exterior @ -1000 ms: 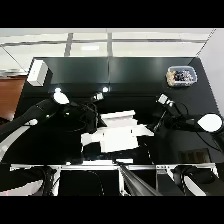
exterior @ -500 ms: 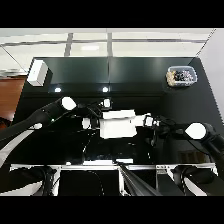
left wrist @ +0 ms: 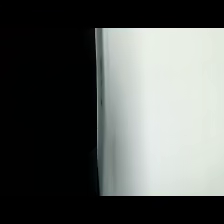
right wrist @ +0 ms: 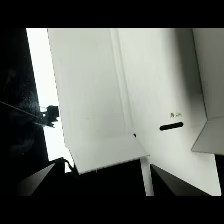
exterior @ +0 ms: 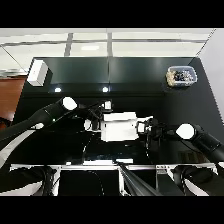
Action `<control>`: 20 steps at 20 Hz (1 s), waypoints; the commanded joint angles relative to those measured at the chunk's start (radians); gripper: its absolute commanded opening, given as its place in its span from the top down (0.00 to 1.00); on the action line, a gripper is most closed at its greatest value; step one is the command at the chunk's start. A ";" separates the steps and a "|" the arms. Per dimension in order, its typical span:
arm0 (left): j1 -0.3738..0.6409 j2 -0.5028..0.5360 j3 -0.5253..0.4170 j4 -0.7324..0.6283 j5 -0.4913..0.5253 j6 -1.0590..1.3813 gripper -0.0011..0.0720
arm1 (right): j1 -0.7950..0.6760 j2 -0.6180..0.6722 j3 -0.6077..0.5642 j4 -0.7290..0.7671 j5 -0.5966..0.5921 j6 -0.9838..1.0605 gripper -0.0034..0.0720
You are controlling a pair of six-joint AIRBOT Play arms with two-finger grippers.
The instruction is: Fold the box and place the chain.
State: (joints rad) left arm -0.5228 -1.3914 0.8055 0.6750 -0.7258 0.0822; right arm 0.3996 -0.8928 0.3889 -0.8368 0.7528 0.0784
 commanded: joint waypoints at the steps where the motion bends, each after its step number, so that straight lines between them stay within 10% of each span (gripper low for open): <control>1: -0.001 -0.003 0.000 -0.032 -0.014 0.022 0.94 | 0.008 -0.015 -0.001 0.032 -0.040 -0.059 0.07; 20: -0.001 -0.026 0.000 -0.032 -0.017 0.019 0.94 | 0.000 -0.097 0.048 0.251 -0.111 -0.251 0.07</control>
